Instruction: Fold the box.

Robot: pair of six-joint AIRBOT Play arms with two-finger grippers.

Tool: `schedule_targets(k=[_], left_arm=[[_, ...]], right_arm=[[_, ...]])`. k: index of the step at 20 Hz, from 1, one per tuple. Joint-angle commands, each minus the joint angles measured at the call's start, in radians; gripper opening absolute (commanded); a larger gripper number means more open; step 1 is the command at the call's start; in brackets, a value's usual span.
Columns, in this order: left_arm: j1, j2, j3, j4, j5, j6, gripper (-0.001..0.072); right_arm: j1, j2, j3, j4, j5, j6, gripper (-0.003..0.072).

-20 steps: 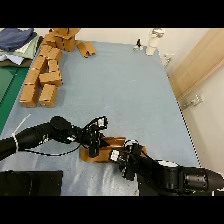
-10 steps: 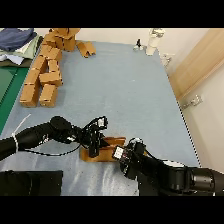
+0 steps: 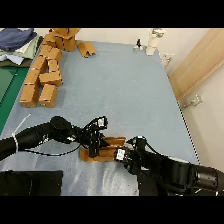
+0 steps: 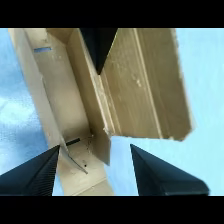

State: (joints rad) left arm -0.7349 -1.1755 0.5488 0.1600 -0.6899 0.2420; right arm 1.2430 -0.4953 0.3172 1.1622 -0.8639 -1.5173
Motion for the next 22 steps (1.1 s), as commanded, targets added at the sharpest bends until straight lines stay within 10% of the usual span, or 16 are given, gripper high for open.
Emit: schedule_targets(k=[1,6,10,22], left_arm=[[0.0,0.0,0.0,0.0,0.0,0.0,0.0014],[0.0,0.0,0.001,0.0,0.0,0.0,0.0014],[0.0,-0.001,0.0,0.0,0.0,0.0,0.0014],[0.0,0.0,0.0,0.0,0.0,0.0,0.0014]], right_arm=[[-0.172,0.002,-0.005,0.228,0.1,-0.334,0.0719],[-0.528,-0.032,-0.005,0.819,0.073,-0.975,0.0719],[-0.643,-0.161,-0.004,1.011,0.038,-1.213,0.0719],[-0.647,-0.252,-0.004,0.966,0.014,-1.187,0.0715]])
